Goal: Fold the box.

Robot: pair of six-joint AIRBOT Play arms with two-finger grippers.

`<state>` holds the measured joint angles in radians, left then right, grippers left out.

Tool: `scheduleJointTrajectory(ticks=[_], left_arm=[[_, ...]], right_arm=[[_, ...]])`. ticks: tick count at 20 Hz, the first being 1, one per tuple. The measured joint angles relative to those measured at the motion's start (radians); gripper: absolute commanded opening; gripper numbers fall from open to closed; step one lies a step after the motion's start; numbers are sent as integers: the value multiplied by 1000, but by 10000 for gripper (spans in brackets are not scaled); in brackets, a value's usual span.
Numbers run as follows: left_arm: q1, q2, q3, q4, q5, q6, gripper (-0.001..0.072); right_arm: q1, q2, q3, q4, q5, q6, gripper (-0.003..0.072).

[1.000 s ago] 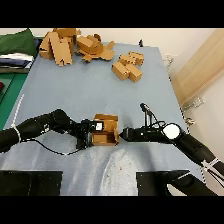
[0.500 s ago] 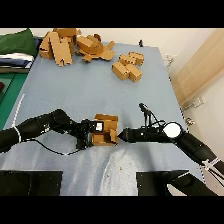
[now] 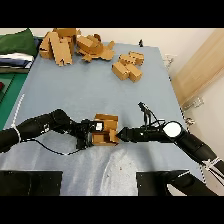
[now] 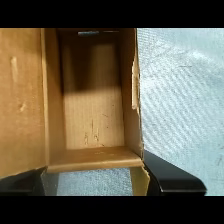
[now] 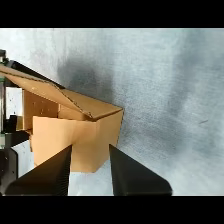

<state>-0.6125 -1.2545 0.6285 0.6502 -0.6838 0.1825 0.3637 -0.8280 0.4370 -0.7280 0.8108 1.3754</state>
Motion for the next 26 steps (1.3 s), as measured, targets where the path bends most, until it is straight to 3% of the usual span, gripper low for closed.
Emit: scheduleJointTrajectory(ticks=[3,11,19,26], left_arm=[[0,0,0,0,0,0,266],[1,0,0,2,2,0,266],[1,0,0,-2,0,0,266],[0,0,0,-2,-2,1,266]], right_arm=[[55,-14,40,-108,-3,100,380],[331,-165,224,-524,12,615,380],[439,-362,435,-764,222,892,380],[451,-404,497,-867,370,971,380]])
